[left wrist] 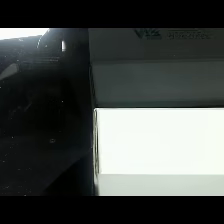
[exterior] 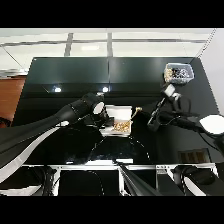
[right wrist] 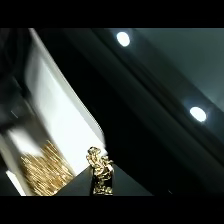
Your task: Fold the box and place the chain.
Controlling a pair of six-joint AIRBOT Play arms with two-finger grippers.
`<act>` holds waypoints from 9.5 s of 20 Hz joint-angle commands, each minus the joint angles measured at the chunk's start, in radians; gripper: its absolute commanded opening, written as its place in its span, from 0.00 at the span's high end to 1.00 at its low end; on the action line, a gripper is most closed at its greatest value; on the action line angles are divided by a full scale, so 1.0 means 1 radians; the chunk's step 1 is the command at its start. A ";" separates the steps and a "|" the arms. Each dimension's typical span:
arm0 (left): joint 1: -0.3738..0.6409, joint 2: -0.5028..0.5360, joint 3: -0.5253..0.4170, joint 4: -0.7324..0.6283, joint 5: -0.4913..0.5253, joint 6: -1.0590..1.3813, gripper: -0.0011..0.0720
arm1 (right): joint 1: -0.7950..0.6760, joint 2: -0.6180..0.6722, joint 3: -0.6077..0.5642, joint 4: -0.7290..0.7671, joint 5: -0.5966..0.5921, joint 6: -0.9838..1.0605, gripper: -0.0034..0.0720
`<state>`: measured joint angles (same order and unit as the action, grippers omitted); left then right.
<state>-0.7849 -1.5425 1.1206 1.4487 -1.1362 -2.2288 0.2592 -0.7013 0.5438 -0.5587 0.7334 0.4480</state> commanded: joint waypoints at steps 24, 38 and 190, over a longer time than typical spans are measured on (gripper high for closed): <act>0.000 -0.001 0.000 -0.003 0.001 0.000 0.95 | 0.041 -0.182 -0.132 -0.155 0.048 -0.437 0.28; 0.000 -0.001 0.000 -0.004 0.002 0.000 0.95 | 0.048 -0.397 -0.004 -0.014 0.056 -0.607 0.55; 0.264 0.206 -0.438 -0.855 0.332 2.509 0.35 | 0.169 -0.386 0.191 -0.254 0.251 -0.170 0.64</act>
<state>-0.5205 -1.3354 0.6819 0.5926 -0.8028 0.2802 0.4278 -1.0885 0.7338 -0.8127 0.9859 0.2596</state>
